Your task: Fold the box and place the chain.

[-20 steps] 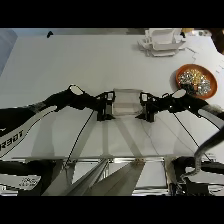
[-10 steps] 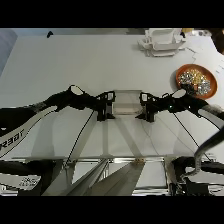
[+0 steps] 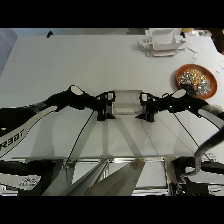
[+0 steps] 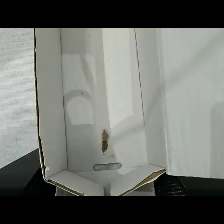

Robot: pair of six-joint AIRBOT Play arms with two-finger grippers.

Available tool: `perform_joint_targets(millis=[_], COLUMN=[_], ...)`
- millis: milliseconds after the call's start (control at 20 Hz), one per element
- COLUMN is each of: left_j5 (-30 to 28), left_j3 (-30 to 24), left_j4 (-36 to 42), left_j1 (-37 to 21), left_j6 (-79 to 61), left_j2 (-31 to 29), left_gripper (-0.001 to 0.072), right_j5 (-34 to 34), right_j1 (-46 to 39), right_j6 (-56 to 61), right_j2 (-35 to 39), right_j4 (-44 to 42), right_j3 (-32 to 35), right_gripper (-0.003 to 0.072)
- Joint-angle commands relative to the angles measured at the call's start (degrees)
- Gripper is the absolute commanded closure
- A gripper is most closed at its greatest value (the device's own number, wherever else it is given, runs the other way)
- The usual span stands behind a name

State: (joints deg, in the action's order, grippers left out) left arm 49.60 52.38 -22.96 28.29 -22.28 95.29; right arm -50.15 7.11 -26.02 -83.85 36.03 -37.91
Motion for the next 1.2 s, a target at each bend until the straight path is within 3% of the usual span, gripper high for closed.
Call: perform_joint_targets(millis=[0,800,900,950,1000,1050,1150], left_j5=[-0.1,-0.1,-0.1,-0.1,-0.1,-0.1,-0.1], left_j3=[0.0,0.0,0.0,0.0,0.0,0.0,0.0], left_j4=[0.0,0.0,0.0,0.0,0.0,0.0,0.0], left_j1=[0.0,0.0,0.0,0.0,0.0,0.0,0.0], left_j6=[0.0,0.0,0.0,0.0,0.0,0.0,0.0], left_j2=[0.0,0.0,0.0,0.0,0.0,0.0,0.0], left_gripper=[0.0696,0.0697,0.0696,0.0697,0.0696,0.0696,0.0697], right_j5=[0.0,-1.7,-0.6,-1.0,-1.4,-0.9,0.3], right_j1=[0.0,0.0,0.0,0.0,0.0,0.0,0.0], right_j6=[0.0,0.5,0.2,0.6,1.1,1.2,3.6], right_j2=[0.0,0.0,0.0,0.0,0.0,0.0,0.2], right_j4=[0.0,-0.3,-0.3,-0.1,0.0,-0.2,0.6], right_j3=[0.0,0.0,0.0,0.0,0.0,0.0,0.0], right_gripper=[0.0252,0.0252,0.0306,0.0295,0.0197,0.0019,-0.0007])
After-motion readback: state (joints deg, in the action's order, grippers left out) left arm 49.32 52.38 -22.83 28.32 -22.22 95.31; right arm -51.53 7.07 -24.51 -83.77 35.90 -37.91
